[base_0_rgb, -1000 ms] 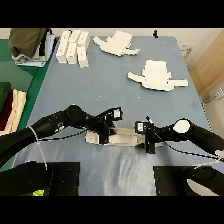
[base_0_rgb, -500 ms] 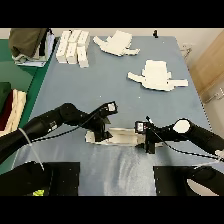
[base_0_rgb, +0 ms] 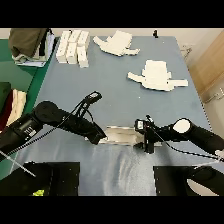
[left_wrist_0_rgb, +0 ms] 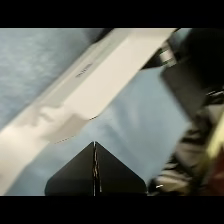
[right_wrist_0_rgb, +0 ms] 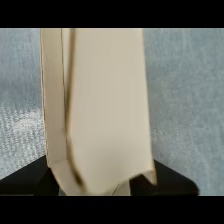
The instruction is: Fold the box.
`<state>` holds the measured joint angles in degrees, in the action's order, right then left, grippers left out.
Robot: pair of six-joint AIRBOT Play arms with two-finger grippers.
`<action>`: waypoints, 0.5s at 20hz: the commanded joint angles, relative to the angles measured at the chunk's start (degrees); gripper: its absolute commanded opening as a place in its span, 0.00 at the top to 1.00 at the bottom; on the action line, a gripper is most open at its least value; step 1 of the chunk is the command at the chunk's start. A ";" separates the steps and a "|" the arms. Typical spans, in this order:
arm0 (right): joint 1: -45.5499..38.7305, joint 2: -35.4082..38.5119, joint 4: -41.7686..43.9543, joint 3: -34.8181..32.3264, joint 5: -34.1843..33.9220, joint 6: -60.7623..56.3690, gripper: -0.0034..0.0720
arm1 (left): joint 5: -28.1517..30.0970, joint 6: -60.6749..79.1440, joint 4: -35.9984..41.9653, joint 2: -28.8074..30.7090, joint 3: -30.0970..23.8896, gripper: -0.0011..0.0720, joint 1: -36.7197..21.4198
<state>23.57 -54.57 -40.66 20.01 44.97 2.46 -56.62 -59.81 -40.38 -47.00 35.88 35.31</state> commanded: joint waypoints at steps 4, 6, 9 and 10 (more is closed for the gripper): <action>-0.02 0.00 0.39 0.04 0.02 -0.02 0.28 | 12.57 -8.59 10.67 -7.50 1.40 0.96 4.31; -0.02 0.00 0.42 0.04 0.02 -0.02 0.28 | 16.90 -8.59 10.75 -10.49 1.99 0.96 4.22; -0.02 0.00 0.42 0.04 0.02 -0.02 0.28 | 20.35 -8.57 10.84 -14.29 3.89 0.96 4.13; -0.02 0.00 0.44 0.04 0.00 -0.02 0.28 | 20.74 -8.55 10.84 -15.39 4.55 0.96 4.11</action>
<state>23.57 -54.57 -40.29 20.01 44.97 2.44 -39.92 -67.88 -30.26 -59.02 38.89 39.29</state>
